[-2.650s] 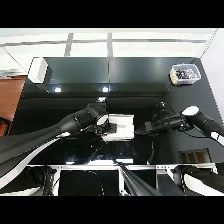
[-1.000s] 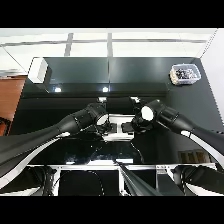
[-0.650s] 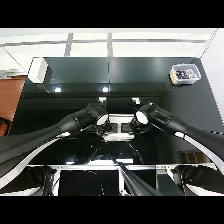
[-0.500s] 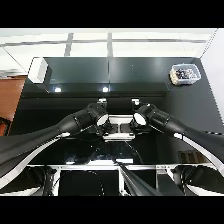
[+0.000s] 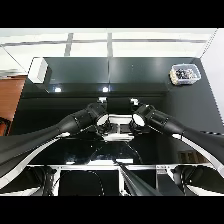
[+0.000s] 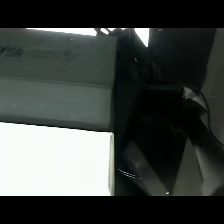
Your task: Fold the box and place the chain.
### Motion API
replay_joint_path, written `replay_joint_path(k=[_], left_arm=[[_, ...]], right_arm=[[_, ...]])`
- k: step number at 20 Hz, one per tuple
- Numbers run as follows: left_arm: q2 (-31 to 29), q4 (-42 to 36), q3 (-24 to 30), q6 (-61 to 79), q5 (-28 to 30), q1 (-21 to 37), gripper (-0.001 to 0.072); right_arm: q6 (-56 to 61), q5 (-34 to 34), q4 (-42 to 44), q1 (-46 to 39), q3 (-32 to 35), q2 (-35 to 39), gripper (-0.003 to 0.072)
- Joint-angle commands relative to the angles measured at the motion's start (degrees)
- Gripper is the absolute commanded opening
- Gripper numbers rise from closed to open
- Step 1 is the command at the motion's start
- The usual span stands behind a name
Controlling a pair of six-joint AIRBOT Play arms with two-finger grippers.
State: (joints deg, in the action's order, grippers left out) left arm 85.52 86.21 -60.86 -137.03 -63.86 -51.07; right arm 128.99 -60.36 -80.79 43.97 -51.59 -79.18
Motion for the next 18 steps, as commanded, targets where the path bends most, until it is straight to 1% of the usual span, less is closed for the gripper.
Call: replay_joint_path(k=[1,3,4,5,8,10,11,12,13,15,16,18], left_arm=[[0.02,0.09,-0.04,0.28,0.39,0.04,0.0026],[0.02,0.09,-0.04,0.28,0.39,0.04,0.0025],[0.02,0.11,-0.04,0.28,0.39,0.04,0.0026],[0.02,0.09,-0.04,0.28,0.37,0.04,0.0025],[0.02,0.11,-0.04,0.28,0.52,0.04,0.0025],[0.02,0.09,-0.04,0.28,0.63,0.04,0.0026],[0.02,0.09,-0.04,0.28,0.61,0.04,0.0025],[0.02,0.09,-0.04,0.28,0.59,0.04,0.0026],[0.02,0.09,-0.04,0.28,0.59,0.04,0.0025],[0.02,0.09,-0.04,0.28,0.39,0.04,0.0025],[0.02,0.09,-0.04,0.28,0.39,0.04,0.0025],[0.02,0.09,-0.04,0.28,0.39,0.04,0.0025]], right_arm=[[-0.24,-0.13,-0.33,0.02,-0.55,0.13,0.0017],[-0.42,-0.28,-0.31,0.02,-0.55,0.13,0.002],[-0.44,-0.37,-0.31,0.02,-0.55,0.22,0.0112],[-0.48,-0.5,-0.33,0.02,-0.55,0.46,0.0284],[-3.87,-3.43,-0.31,0.02,-0.9,3.52,0.0285],[-8.61,-5.35,-0.15,-0.33,-1.25,7.63,0.0285],[-11.52,-6.86,-1.2,-0.66,-1.22,10.36,0.0285],[-11.52,-8.55,-3.15,-1.11,-1.22,12.76,0.0286],[-11.54,-9.81,-6.1,-1.57,-1.22,15.28,0.0286],[-11.56,-10.36,-16.15,-2.64,-1.22,20.11,0.0287],[-11.54,-9.86,-23.15,-3.5,-1.2,21.88,0.0287],[-11.61,-7.8,-38.21,-6.19,-0.85,22.47,0.0287]])
